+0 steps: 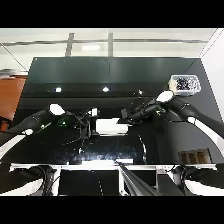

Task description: Fold the box and place the chain.

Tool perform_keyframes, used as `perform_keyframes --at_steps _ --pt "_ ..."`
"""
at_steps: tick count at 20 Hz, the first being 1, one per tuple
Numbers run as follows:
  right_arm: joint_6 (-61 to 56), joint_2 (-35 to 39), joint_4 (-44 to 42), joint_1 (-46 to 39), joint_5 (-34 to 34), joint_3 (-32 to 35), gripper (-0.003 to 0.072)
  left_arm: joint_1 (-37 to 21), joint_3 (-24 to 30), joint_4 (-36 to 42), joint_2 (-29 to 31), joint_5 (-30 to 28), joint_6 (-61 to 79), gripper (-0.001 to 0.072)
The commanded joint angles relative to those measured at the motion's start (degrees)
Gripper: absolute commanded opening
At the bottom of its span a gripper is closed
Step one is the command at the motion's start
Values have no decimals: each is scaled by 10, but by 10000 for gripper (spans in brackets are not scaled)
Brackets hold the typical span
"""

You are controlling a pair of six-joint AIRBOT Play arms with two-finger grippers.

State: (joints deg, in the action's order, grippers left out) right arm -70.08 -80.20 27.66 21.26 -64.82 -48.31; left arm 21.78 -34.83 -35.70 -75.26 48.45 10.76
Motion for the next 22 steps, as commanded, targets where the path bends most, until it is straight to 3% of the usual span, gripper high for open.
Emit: perform_keyframes --at_steps 1,7,8,9,13,18,22 --pt "2 28 -6 -37 -22 0 23 0 0 -1 0 -5 1 462" --pt "2 107 -4 -107 -45 0 23 0 0 -1 0 -5 0 468" --pt "-2 124 -4 -117 -49 0 23 0 0 0 0 -5 0 531" --pt "-7 141 -3 -127 -54 0 23 0 0 0 0 -5 0 720" --pt "-26 199 10 -156 -75 0 23 -4 -1 -14 30 -3 -33 720" --pt "-37 275 52 -209 -82 0 23 -25 -3 -132 149 5 -201 720" --pt "-37 304 94 -256 -96 0 23 -17 -18 -77 229 46 -223 720"
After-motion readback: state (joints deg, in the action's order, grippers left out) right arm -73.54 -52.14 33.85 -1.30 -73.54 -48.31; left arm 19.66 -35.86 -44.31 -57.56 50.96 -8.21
